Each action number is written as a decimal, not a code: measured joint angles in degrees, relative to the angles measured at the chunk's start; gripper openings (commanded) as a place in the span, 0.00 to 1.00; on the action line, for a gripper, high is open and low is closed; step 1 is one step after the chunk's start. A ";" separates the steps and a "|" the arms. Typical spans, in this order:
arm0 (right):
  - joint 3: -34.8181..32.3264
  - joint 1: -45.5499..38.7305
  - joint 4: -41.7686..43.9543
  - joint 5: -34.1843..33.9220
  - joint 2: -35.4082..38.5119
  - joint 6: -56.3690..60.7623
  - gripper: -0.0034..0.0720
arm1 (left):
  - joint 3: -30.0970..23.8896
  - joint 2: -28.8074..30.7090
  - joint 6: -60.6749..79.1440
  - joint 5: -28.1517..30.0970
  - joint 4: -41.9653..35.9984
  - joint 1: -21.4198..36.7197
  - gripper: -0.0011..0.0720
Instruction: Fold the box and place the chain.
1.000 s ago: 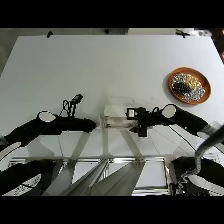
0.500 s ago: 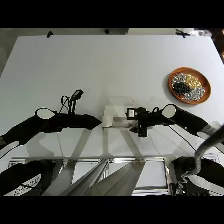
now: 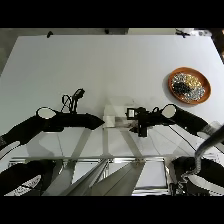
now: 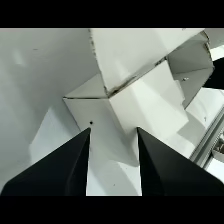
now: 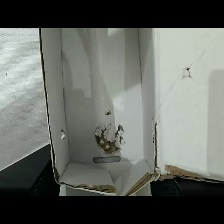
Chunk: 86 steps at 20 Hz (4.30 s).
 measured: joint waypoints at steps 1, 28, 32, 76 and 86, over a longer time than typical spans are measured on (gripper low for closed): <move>0.00 0.00 0.00 0.00 0.00 0.00 0.57 | 0.07 -0.02 0.00 0.68 -0.07 -0.70 0.47; 0.00 0.00 0.00 0.00 0.00 0.02 0.57 | 8.74 -2.84 -41.33 14.71 33.57 -14.93 0.68; 0.00 0.00 0.02 0.00 0.00 0.02 0.57 | 11.15 -3.82 -45.09 14.40 36.48 -16.68 0.68; 0.00 0.00 0.00 -0.02 0.00 0.02 0.57 | 33.51 -15.04 -75.21 -17.73 60.85 -20.76 0.71; 0.00 0.00 0.02 -0.02 0.00 0.02 0.57 | 33.53 -16.94 -77.68 -15.26 61.90 -22.32 0.68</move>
